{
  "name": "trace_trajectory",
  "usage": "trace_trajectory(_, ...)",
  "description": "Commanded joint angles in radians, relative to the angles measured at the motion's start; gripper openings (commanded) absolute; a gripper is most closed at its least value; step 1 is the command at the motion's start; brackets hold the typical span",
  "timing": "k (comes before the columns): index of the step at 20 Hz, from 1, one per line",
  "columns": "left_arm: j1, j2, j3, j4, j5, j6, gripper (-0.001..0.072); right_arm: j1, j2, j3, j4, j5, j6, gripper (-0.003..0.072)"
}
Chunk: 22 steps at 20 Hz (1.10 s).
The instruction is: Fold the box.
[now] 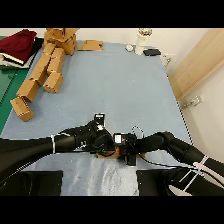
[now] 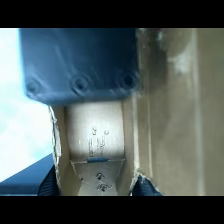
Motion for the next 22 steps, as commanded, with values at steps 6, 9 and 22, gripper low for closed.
trace_trajectory(6, 0.001, 0.034, 0.001, -0.022, -0.037, -0.029, 0.0710, 0.001, 0.001, 0.000, 0.000, -0.002, 0.000, 0.0505)
trace_trajectory(9, 0.013, 0.077, 0.001, -0.018, -0.050, -0.016, 0.0670, 0.001, 0.001, 0.000, 0.000, -0.002, 0.000, 0.0505)
trace_trajectory(22, 0.089, 0.208, 0.001, -0.018, -0.196, 0.079, 0.0670, 0.001, 0.001, 0.000, 0.000, -0.002, 0.000, 0.0505)
